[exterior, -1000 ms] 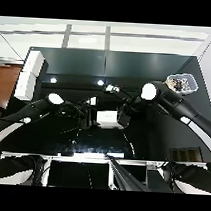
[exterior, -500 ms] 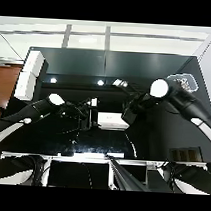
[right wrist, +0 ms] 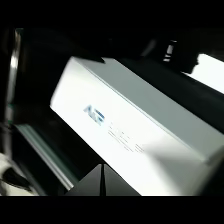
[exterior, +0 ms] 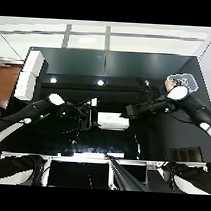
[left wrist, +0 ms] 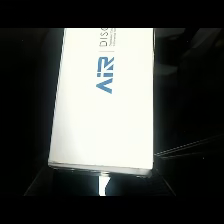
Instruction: Fold the box and place the chain.
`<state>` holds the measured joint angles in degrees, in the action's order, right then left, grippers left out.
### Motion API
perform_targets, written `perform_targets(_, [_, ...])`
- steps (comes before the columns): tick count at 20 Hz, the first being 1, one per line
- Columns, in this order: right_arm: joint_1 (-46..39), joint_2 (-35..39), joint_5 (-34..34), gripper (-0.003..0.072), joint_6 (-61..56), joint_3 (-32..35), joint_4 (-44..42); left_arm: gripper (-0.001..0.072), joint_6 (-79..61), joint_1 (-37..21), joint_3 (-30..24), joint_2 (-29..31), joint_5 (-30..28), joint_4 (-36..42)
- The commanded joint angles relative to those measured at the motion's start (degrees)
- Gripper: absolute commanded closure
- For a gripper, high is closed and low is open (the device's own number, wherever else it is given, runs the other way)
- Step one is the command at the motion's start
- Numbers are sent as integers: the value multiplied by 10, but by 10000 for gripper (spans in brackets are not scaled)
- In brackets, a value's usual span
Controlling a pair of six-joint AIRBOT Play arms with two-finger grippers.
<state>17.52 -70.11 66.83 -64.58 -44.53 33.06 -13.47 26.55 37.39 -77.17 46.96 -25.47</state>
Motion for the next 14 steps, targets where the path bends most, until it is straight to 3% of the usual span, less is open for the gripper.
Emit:
perform_targets(1, [31, -45, -43, 667, 0, 30, -114, 491, 0, 0, 0, 0, 0, 0])
perform_targets(14, [44, -110, -75, 667, 8, 30, -91, 490, 0, 0, 0, 0, 0, 0])
